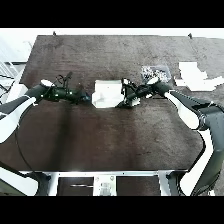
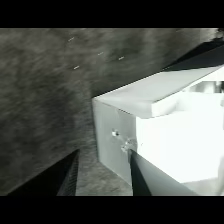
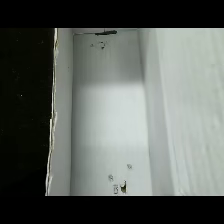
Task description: Fold the box and place the chain.
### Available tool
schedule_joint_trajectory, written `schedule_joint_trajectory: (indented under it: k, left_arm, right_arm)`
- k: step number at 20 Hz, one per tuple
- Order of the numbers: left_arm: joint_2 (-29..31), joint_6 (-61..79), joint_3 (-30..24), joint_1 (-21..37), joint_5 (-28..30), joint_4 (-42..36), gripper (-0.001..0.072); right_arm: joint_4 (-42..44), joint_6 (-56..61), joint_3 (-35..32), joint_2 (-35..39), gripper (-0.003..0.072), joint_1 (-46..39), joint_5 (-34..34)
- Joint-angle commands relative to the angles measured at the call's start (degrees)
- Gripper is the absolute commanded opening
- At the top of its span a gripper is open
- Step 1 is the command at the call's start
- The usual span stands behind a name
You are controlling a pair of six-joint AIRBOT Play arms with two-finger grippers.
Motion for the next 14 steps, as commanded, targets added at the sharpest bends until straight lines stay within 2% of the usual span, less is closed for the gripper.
schedule_joint_trajectory:
  k: [1,8,14]
  left_arm:
    - [0.0,0.2,1.1,0.0,-1.4,-1.6,0.0373]
    - [0.0,0.0,1.1,0.0,-3.3,-5.0,0.0372]
    - [0.0,-2.7,1.7,-2.0,-3.3,-4.5,0.0372]
  right_arm:
    - [0.0,0.0,0.0,0.0,0.0579,0.0,0.0]
    - [0.0,0.0,0.0,0.0,0.0579,0.0,0.0]
    - [0.0,0.0,0.0,0.0,0.0579,0.0,0.0]
